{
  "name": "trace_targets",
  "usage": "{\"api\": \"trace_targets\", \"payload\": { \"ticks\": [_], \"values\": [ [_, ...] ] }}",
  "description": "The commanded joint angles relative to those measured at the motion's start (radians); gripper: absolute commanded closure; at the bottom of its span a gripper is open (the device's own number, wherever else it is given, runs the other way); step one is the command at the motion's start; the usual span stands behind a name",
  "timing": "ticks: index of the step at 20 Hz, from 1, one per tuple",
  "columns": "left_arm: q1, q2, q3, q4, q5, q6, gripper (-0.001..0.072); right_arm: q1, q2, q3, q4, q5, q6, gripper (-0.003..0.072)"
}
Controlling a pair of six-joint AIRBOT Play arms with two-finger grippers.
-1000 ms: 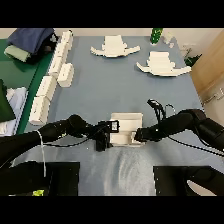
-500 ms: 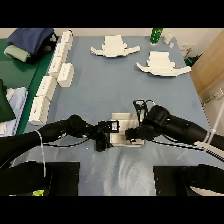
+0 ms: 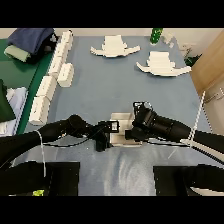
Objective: Fold the box.
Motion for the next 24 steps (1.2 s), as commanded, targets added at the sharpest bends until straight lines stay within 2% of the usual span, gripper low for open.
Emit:
{"api": "trace_targets", "payload": {
  "ticks": [1,7,8,9,10,16,19,20,22,23,24],
  "values": [
    [-0.001,0.0,0.001,0.0,0.001,0.003,0.0257,0.003,-0.006,0.001,-0.025,-0.047,-0.002,0.0686],
    [-0.001,0.0,0.001,0.0,0.001,0.003,0.0257,0.003,-0.006,0.002,-0.02,-0.044,-0.039,0.0671],
    [-0.001,0.0,0.001,0.0,0.001,0.003,0.0257,0.003,-0.006,0.006,-0.014,-0.047,-0.039,0.0495],
    [-0.001,0.0,0.001,0.0,0.001,0.003,0.0258,0.003,-0.003,0.011,-0.012,-0.049,-0.039,0.025],
    [-0.001,0.0,0.001,0.0,0.001,0.003,0.0257,0.003,0.0,0.018,-0.012,-0.054,-0.039,0.0202],
    [-0.001,0.0,0.001,0.0,0.001,0.003,0.0258,0.003,0.058,0.077,0.001,-0.06,-0.057,0.0202],
    [-0.001,0.0,0.001,0.0,0.001,0.003,0.0257,0.002,0.12,0.118,-0.024,-0.133,-0.076,0.0204],
    [-0.001,0.0,0.001,0.0,0.001,0.003,0.0257,0.0,0.15,0.121,-0.044,-0.158,-0.081,0.0273],
    [-0.001,0.0,0.001,0.0,0.001,0.003,0.0257,-0.021,0.195,0.12,-0.089,-0.219,-0.105,0.0579],
    [-0.001,0.0,0.001,0.0,0.001,0.003,0.0258,-0.054,0.206,0.12,-0.103,-0.247,-0.128,0.0667],
    [-0.001,0.0,0.001,0.0,0.001,0.003,0.0258,-0.096,0.208,0.119,-0.103,-0.261,-0.16,0.0684]
  ]
}}
